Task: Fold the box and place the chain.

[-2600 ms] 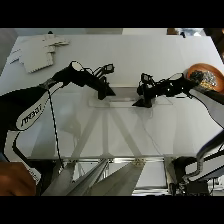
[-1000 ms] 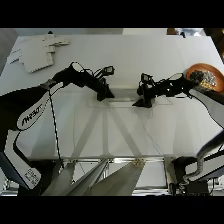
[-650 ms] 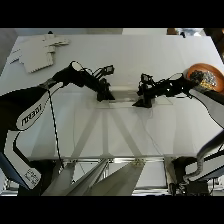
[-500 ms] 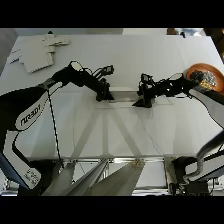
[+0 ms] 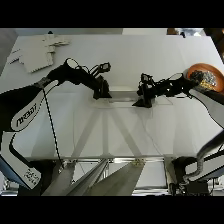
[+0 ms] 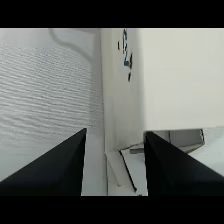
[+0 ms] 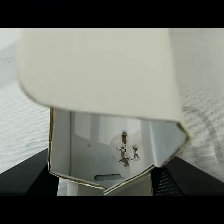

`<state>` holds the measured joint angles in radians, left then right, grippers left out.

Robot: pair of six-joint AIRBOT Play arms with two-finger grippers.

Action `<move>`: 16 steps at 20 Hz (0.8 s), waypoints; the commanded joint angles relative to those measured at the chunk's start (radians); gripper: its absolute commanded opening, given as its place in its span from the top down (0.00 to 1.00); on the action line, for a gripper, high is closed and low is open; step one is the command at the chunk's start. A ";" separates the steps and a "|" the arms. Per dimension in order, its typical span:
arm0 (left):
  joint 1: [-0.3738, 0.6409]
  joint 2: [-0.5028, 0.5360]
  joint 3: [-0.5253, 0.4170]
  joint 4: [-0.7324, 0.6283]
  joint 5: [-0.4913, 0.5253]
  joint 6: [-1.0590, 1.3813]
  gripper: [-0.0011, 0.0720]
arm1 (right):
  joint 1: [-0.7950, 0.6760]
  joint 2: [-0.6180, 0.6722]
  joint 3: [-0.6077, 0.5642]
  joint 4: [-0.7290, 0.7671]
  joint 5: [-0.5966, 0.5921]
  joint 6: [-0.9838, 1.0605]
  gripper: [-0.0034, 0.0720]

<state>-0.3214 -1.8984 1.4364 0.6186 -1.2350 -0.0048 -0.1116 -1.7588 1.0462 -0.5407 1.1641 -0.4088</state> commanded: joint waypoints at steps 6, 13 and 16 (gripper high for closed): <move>0.093 0.094 0.000 0.203 -0.006 -0.074 0.44 | 0.000 0.000 0.001 0.000 0.000 0.000 0.27; 0.089 0.230 0.000 0.396 -0.076 -0.214 0.97 | 0.000 0.000 0.001 0.000 0.000 0.000 0.27; 0.060 0.294 -0.014 0.317 -0.148 -0.254 0.97 | 0.000 0.000 0.001 0.000 0.000 0.000 0.27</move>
